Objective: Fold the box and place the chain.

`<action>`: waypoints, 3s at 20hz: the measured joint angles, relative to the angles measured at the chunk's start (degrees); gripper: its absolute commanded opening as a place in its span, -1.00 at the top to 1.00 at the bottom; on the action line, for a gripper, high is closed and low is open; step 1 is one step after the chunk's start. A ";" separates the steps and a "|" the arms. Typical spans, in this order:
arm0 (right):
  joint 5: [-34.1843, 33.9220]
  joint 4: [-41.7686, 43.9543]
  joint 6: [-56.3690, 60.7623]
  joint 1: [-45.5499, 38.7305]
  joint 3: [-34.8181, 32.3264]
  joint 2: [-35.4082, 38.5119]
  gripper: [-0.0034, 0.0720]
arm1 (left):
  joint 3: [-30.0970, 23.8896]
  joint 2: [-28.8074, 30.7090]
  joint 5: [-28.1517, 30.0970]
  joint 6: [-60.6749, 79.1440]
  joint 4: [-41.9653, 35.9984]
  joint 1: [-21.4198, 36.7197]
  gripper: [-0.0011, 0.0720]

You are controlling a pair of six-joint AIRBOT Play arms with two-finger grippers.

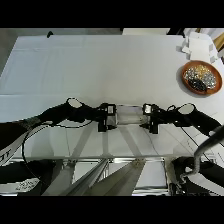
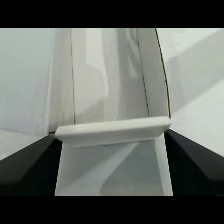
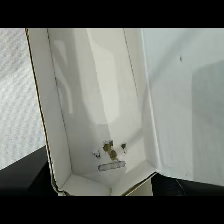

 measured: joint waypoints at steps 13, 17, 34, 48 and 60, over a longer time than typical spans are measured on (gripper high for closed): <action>0.00 -0.02 -0.04 0.00 0.00 0.00 -0.16 | 0.00 -0.46 1.95 1.49 -2.16 -1.64 0.77; 0.00 -0.02 -0.02 0.00 0.00 0.00 -0.16 | 0.00 -0.46 2.08 1.51 -2.19 -1.70 0.77; 0.00 0.02 0.00 0.00 0.00 0.00 -0.16 | 0.00 -0.46 2.16 1.51 -2.19 -1.73 0.77; 0.04 -1.18 3.43 0.00 -0.04 1.20 -0.92 | 0.00 -0.46 2.27 1.51 -2.23 -1.77 0.77; 10.27 -16.46 18.23 -3.50 -0.04 21.11 0.23 | 0.00 -0.46 2.19 1.51 -2.19 -1.77 0.77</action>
